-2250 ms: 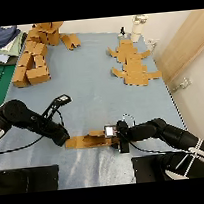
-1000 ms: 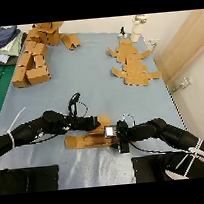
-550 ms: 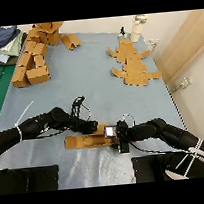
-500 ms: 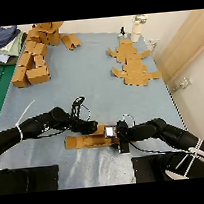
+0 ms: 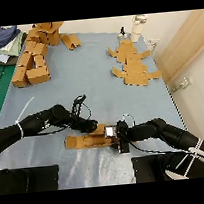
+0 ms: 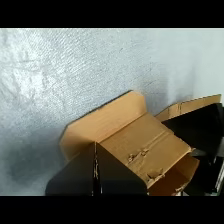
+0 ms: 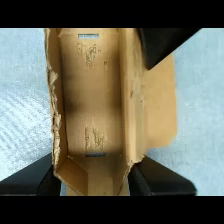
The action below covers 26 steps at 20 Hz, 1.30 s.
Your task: Fold the box.
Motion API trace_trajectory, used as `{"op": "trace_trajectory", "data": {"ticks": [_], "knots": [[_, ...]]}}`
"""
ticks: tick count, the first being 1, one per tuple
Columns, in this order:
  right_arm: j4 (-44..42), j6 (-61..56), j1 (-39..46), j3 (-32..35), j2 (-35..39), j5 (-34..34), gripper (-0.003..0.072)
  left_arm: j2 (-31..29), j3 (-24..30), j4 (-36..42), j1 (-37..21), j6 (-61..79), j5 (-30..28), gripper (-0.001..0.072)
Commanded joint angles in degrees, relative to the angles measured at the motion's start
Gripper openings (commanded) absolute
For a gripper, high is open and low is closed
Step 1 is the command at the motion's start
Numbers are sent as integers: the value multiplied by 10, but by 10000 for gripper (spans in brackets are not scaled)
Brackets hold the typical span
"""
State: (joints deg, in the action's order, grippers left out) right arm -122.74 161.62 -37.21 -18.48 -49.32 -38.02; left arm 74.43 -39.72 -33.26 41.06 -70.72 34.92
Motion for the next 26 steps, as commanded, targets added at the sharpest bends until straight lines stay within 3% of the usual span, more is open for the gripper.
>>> {"op": "trace_trajectory", "data": {"ticks": [1,6,10,13,14,16,20,26], "knots": [[0,0,0,0,0,0,506,-29,-27,-4,-12,80,54,11],[0,0,0,0,0,0,506,-144,-30,-17,-20,158,116,12],[0,0,0,0,0,0,506,-248,28,-23,-43,252,148,11],[0,0,0,0,0,0,506,-298,68,-142,-50,285,172,15],[0,0,0,0,0,0,506,-301,73,-182,-46,298,186,44],[0,0,0,0,0,0,506,-296,78,-206,-41,356,192,705],[0,0,0,0,0,0,506,-266,78,-206,-26,495,189,705],[0,0,0,0,0,0,506,-198,84,-206,-10,545,141,705]]}}
